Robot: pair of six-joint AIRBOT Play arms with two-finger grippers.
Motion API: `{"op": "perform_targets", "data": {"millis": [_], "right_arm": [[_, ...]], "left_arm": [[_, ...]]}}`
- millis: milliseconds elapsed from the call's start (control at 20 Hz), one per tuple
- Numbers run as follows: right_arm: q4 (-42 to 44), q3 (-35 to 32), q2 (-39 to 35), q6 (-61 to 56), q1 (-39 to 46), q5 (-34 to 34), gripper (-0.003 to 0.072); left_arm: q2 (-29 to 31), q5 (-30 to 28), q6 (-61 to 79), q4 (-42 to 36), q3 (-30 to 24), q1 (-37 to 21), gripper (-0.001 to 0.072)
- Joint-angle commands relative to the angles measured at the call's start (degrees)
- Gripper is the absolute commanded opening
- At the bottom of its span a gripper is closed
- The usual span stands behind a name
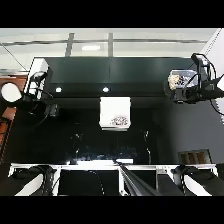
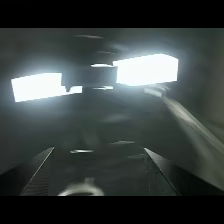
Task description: Fold the box and place the chain.
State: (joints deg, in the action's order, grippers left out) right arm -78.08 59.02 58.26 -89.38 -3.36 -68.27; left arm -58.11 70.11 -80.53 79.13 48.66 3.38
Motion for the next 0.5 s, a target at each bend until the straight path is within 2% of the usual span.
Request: {"op": "perform_targets", "data": {"millis": [0, 50, 100, 300, 450], "right_arm": [[-0.02, -0.02, 0.11, 0.00, 0.04, 0.59, 0.0340], [-0.02, -0.02, 0.11, 0.00, 0.02, 0.55, 0.0340], [-0.11, -0.02, 0.11, 0.00, 0.02, 0.57, 0.0339], [-0.11, -0.02, 0.11, -0.02, 0.02, 0.83, 0.0340], [-0.11, -0.02, 0.11, -0.02, 0.04, 1.97, 0.0340]], "left_arm": [[-2.75, -3.10, 48.39, -34.14, -7.54, -9.88, 0.0661], [-4.22, -3.89, 59.54, -39.08, -8.70, -8.94, 0.0720], [-5.77, -4.15, 69.70, -41.07, -9.01, -7.13, 0.0720], [-9.66, -15.37, 85.66, -40.15, -8.70, 3.34, 0.0720], [-13.66, -18.29, 96.28, -40.15, -8.31, 9.31, 0.0720]]}}
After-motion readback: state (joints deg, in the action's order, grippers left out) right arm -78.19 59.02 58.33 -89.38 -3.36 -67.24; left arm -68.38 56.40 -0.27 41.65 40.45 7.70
